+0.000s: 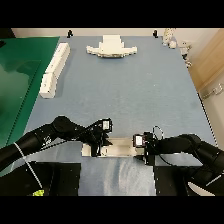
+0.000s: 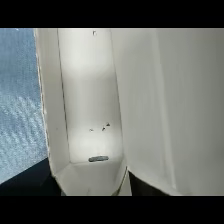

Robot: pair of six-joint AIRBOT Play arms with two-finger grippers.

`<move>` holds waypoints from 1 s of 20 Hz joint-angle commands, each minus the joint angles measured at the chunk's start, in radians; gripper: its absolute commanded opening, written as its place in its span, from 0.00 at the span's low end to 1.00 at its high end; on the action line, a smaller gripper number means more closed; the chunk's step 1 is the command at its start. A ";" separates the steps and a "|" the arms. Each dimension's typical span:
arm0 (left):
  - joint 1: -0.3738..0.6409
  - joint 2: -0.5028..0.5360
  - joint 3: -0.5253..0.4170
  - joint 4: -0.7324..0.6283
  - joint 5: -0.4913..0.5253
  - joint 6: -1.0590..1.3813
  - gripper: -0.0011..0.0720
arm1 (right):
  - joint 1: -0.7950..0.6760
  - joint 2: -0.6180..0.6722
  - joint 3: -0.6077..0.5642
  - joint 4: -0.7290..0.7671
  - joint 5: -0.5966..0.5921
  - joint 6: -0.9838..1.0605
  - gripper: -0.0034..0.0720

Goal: Fold the box.

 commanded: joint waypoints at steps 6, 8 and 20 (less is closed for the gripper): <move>0.000 0.001 0.001 0.000 0.000 0.000 0.04 | 0.001 0.002 0.000 -0.004 0.000 0.000 0.76; 0.000 0.001 0.001 -0.001 0.000 0.000 0.04 | 0.001 0.002 0.000 -0.004 0.000 0.000 0.76; -0.003 0.001 0.001 -0.005 0.023 0.000 0.04 | 0.001 0.002 0.000 -0.004 0.000 0.000 0.76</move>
